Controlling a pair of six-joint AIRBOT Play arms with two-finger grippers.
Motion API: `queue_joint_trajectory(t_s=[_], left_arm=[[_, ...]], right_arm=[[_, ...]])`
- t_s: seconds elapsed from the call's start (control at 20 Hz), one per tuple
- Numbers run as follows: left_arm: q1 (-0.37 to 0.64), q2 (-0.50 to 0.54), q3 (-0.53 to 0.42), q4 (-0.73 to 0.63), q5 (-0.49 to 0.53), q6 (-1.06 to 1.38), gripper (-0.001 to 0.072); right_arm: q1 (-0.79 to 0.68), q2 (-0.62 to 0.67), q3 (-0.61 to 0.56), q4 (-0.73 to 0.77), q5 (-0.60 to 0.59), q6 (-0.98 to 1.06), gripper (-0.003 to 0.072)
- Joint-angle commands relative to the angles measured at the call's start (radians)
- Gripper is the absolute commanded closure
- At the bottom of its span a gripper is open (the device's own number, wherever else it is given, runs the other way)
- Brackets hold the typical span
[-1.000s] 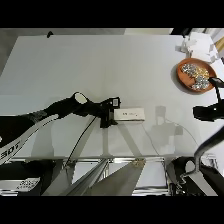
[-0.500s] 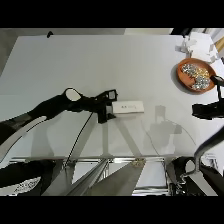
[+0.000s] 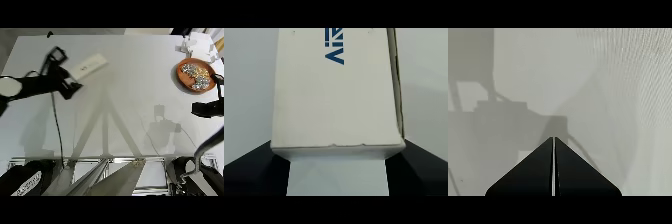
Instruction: Fold the box and place the chain.
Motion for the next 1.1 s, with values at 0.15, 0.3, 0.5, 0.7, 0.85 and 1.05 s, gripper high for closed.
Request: queue_joint_trajectory(t_s=[0.15, 0.3, 0.5, 0.7, 0.85, 1.05], left_arm=[[0.455, 0.108, -0.021, 0.299, -0.135, -0.359, 0.0708], [0.600, 0.108, -0.124, 0.306, -0.126, -0.357, 0.0708], [0.640, 0.108, -0.293, 0.307, -0.048, -0.356, 0.0708], [0.640, 0.108, -0.406, 0.332, -0.054, -0.356, 0.0708], [0.640, 0.108, -0.459, 0.387, -0.100, -0.360, 0.0707], [0.640, 0.108, -0.481, 0.406, -0.147, -0.359, 0.0697]], right_arm=[[-0.001, -0.001, 0.000, 0.036, -0.030, -0.001, 0.0672], [-0.001, -0.001, 0.000, 0.053, -0.040, -0.001, 0.0672], [-0.001, -0.001, 0.000, 0.053, -0.048, -0.001, 0.0672], [-0.001, -0.001, 0.000, 0.053, -0.064, -0.001, 0.0672], [-0.001, -0.001, 0.000, 0.053, -0.079, -0.001, 0.0672], [-0.001, -0.001, 0.000, 0.053, -0.084, -0.001, 0.0672]])
